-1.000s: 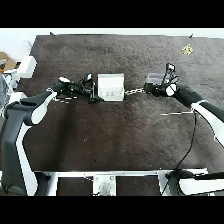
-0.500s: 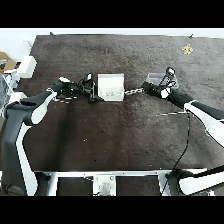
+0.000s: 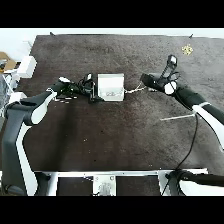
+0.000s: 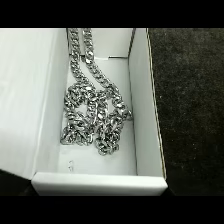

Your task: Fold the box and place the chain.

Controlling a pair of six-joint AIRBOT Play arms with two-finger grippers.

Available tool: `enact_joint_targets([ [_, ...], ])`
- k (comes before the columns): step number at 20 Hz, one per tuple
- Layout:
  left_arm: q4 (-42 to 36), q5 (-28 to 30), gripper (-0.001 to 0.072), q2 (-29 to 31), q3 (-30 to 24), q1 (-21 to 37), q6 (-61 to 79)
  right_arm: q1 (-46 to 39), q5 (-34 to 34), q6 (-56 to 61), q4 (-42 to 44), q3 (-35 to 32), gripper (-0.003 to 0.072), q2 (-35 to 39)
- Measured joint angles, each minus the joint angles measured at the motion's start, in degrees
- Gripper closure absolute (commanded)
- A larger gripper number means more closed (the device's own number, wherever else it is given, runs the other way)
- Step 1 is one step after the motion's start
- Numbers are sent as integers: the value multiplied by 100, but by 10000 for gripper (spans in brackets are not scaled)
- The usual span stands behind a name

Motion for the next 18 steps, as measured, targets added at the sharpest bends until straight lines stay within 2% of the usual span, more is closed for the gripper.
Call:
enact_joint_targets([
  [4,-2,0,352,0,0,0,0,612,-157,-297,-63,11,687,1064],
  [8,-2,0,352,0,0,0,0,1224,-632,-426,-245,190,687,1547],
  [13,-2,0,352,0,0,0,0,1711,-1005,-461,-474,450,686,1419],
  [18,-2,0,352,0,0,0,0,2094,-986,-372,-476,516,686,789],
])
